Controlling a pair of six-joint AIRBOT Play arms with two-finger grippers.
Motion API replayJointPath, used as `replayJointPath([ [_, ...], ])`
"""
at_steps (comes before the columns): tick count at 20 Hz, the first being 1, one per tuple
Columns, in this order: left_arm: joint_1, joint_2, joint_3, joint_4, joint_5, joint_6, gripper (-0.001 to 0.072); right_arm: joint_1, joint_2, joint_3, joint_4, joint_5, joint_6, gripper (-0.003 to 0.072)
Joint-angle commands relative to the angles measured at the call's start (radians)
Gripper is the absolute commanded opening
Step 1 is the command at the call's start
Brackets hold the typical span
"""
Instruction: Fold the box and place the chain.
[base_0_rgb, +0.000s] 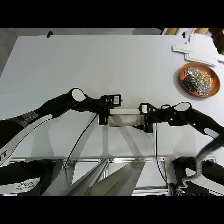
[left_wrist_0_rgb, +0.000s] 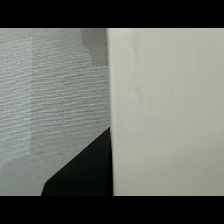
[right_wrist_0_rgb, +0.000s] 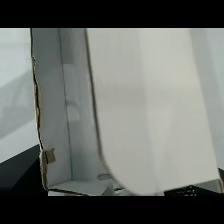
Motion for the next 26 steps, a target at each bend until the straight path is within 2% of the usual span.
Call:
replayJointPath([
  [1, 0.0, 0.001, 0.0, 0.001, 0.0, 0.0, 0.0009, 0.0, 0.005, 0.0, -0.03, 0.005, 0.009, 0.0704],
  [6, 0.0, 0.001, 0.0, 0.001, 0.0, 0.0, 0.0009, 0.0, -0.031, 0.0, -0.028, 0.0, 0.011, 0.0656],
  [12, 0.0, 0.001, 0.0, 0.001, 0.0, 0.0, 0.0009, 0.0, -0.047, 0.0, 0.001, -0.011, 0.008, 0.0645],
  [17, 0.0, 0.001, 0.0, 0.001, 0.0, 0.0, 0.0009, 0.0, -0.047, 0.0, 0.001, -0.012, 0.008, 0.0523],
  [20, 0.0, 0.001, 0.0, 0.001, 0.0, 0.0, 0.0009, 0.0, -0.047, 0.0, -0.008, -0.011, 0.008, 0.0399],
  [23, 0.0, 0.001, 0.0, 0.001, 0.0, 0.0, 0.0009, 0.0, -0.047, 0.0, -0.023, -0.012, 0.008, 0.0362],
  [26, 0.0, 0.001, 0.0, 0.001, 0.0, 0.0, 0.0009, 0.0, -0.047, 0.0, -0.023, -0.012, 0.008, 0.0364],
])
